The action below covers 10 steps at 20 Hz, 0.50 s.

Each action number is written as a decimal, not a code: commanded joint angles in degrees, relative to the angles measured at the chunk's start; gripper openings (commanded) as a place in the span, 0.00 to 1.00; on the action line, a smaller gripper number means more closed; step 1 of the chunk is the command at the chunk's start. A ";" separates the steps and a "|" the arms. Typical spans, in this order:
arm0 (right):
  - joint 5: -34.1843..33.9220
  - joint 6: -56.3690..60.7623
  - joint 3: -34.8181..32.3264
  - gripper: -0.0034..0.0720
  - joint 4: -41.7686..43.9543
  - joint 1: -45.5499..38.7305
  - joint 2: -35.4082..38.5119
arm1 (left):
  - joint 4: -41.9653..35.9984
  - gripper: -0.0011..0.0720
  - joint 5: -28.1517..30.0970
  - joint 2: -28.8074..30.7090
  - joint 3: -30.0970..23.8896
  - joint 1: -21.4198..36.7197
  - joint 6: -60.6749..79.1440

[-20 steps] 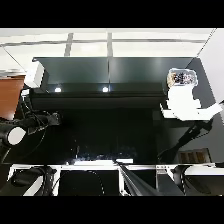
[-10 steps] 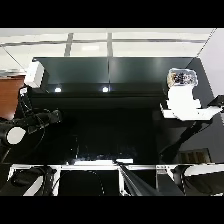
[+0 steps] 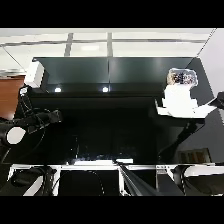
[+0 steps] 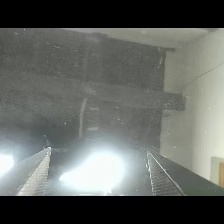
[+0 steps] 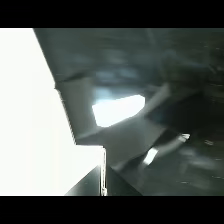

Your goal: Fold the box and place the chain.

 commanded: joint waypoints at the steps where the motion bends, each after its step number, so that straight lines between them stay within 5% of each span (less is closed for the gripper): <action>1: -0.22 -0.90 -5.92 0.06 6.49 2.75 6.99 | 0.00 0.99 0.26 -0.02 0.04 0.04 3.06; 5: -0.07 -0.74 -20.68 0.06 13.75 3.43 18.45 | 0.17 0.99 -1.44 -0.02 0.04 0.04 8.07; 10: -15.50 -13.27 -48.85 0.06 40.26 12.76 38.14 | -0.35 0.99 -0.94 -0.02 -0.07 0.04 9.11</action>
